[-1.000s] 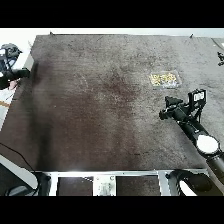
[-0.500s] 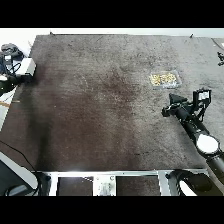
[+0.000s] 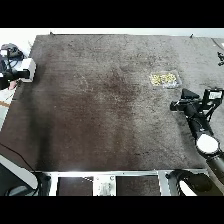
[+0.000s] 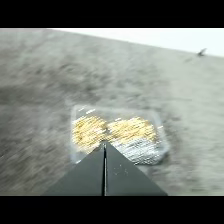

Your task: Fold the box and place the chain.

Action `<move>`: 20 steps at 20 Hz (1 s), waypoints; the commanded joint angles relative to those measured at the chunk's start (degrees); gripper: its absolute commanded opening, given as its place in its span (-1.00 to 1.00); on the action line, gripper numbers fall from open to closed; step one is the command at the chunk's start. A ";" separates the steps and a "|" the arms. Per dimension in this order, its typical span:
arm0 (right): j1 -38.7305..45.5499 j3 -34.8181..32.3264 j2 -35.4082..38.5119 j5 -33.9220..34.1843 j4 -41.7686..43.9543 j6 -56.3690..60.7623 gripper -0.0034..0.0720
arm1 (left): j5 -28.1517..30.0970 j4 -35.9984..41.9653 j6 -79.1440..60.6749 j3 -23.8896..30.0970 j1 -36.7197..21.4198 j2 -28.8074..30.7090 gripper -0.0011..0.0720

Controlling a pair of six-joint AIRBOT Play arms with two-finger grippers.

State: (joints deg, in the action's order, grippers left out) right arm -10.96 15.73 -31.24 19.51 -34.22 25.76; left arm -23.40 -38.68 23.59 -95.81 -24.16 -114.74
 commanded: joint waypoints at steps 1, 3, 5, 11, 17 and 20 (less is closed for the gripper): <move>0.00 0.00 0.04 7.39 -0.11 -0.02 -0.89 | -1.18 0.07 0.11 -0.13 0.02 4.61 0.88; 0.00 0.00 0.04 11.06 -0.11 -0.02 -0.89 | -3.41 0.07 0.37 -0.13 0.00 8.61 0.88; 0.00 0.00 0.04 14.67 -0.11 -0.02 -0.89 | -7.76 0.20 0.39 -0.13 0.02 12.96 0.87; 0.00 0.00 0.07 25.00 -0.11 -0.02 -0.89 | -21.51 11.69 0.74 -0.11 0.02 25.94 -0.96; 0.00 0.00 0.07 33.75 -0.09 -0.02 -0.89 | -14.93 23.32 -10.67 17.38 1.29 48.19 -0.96; 0.00 0.00 0.07 36.65 -0.11 -0.02 -0.89 | -1.05 32.02 -23.87 37.42 5.33 63.36 -0.96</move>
State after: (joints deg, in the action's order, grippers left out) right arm -10.96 15.75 -31.22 52.21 -34.30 25.74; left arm -35.40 -15.66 12.10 -73.30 -21.52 -63.90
